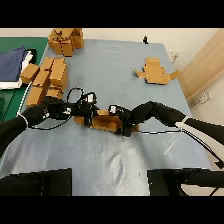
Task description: Fold the box.
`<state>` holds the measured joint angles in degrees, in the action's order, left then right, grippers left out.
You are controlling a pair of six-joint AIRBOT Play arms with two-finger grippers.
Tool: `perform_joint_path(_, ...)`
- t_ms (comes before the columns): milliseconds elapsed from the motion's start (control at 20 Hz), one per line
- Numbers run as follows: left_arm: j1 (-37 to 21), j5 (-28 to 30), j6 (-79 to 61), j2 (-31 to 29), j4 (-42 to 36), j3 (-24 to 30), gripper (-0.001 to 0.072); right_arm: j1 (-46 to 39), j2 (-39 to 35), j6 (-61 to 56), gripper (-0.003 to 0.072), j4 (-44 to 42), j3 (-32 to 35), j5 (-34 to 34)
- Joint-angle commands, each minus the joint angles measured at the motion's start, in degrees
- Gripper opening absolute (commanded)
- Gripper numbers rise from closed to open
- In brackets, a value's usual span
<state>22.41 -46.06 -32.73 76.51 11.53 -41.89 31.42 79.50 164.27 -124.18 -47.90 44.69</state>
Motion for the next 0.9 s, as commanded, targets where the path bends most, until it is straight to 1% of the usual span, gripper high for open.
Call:
perform_joint_path(0,0.00,-0.66,1.31,0.02,0.11,0.02,0.0021,-0.02,0.17,-1.92,0.0575,-0.83,-0.37,1.66)
perform_joint_path(150,0.00,-0.68,1.31,0.02,0.15,0.02,0.0021,-0.02,0.17,-3.98,0.0576,-2.10,-0.37,3.72)
perform_joint_path(250,0.00,-0.70,1.31,0.02,0.22,0.02,0.0021,-0.02,0.15,-4.50,0.0575,-3.37,-0.37,3.91)
perform_joint_path(500,0.00,-1.01,1.31,0.02,0.26,0.02,0.0021,-0.02,-0.44,-8.57,0.0575,-3.41,-0.61,5.53)
perform_joint_path(650,0.00,-1.03,1.31,0.02,0.26,0.02,0.0021,-0.02,-1.09,-9.55,0.0582,-3.67,-0.83,5.05)
perform_joint_path(700,0.00,-1.03,1.31,0.02,0.24,0.02,0.0021,-0.02,-1.14,-10.45,0.0604,-3.65,-1.03,4.94)
perform_joint_path(850,0.00,-1.03,1.29,0.02,0.26,0.02,0.0021,-0.02,-1.14,-10.40,0.0608,-3.80,-1.09,3.72)
